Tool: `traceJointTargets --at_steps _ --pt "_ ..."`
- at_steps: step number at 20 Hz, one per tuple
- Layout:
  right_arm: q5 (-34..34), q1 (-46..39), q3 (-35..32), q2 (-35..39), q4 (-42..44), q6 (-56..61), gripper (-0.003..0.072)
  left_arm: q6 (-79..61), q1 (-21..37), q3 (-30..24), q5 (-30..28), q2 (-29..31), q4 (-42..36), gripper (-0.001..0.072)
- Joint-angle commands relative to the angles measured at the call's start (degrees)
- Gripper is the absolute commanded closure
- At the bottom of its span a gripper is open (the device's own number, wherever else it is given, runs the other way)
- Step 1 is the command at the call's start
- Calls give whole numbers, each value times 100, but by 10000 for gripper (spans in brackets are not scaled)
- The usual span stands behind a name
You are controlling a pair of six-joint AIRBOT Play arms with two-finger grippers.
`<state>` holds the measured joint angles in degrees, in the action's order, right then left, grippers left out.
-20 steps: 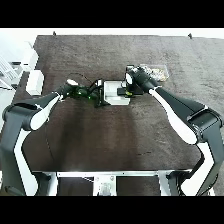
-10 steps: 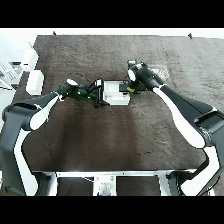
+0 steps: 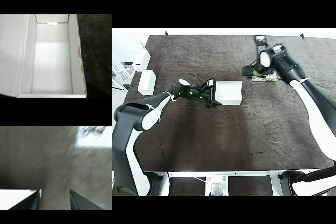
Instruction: Fold the box and place the chain.
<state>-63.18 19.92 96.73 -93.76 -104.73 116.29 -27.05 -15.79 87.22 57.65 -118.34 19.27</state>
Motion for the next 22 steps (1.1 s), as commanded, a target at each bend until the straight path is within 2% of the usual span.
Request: traceJointTargets --at_steps 1,4,7,10,13,18,22 --pt "997 -734 9 2 153 -404 264 2 -2 0 -11 2 0 305" --pt "2063 -1486 15 -321 1499 -1257 264 2 -2 0 -11 2 0 305" --pt "2192 -1880 468 -977 2660 -2356 265 2 -2 0 -13 2 0 305" --pt "1978 -1978 1333 -1808 2787 -2855 264 2 -2 0 -13 2 0 305" --pt "1370 -1974 2173 -2516 2789 -3508 253 2 -2 0 -17 2 0 305" --pt "802 -1891 2245 -2601 2929 -4892 252 0 -2 0 -17 2 2 305" --pt "708 -1847 2243 -2632 2769 -5602 244 2 -2 0 -20 2 0 305"
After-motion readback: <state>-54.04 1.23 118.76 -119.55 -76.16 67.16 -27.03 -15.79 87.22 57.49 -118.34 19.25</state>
